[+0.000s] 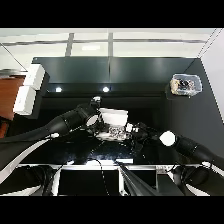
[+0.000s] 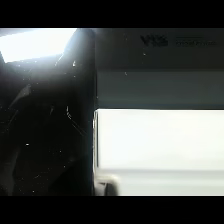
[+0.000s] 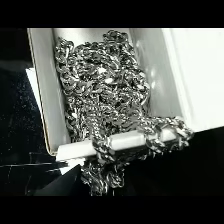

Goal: Fold the box and place the chain.

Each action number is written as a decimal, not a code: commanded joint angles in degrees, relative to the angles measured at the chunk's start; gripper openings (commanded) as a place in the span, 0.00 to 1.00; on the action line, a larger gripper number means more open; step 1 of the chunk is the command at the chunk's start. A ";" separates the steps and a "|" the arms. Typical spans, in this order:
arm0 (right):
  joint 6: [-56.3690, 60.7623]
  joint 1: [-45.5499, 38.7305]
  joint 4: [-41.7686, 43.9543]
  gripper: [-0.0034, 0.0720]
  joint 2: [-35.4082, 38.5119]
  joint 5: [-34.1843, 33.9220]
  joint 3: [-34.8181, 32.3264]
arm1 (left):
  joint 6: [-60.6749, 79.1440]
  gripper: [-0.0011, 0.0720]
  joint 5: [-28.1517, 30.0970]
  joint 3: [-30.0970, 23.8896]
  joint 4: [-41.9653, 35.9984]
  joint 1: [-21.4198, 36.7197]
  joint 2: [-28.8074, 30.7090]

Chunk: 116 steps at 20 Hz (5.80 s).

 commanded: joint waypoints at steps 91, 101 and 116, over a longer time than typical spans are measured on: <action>19.34 0.50 -8.02 0.69 -0.57 -5.77 1.68 | 0.02 0.06 -0.39 0.02 0.00 0.07 -0.02; 19.52 1.33 -8.00 0.08 -0.46 -6.80 1.77 | 0.02 0.06 -0.44 0.02 0.00 0.07 -0.02; 26.05 -2.97 -8.02 0.08 13.62 1.51 5.97 | 0.00 0.06 -0.50 0.02 -0.04 0.07 -0.02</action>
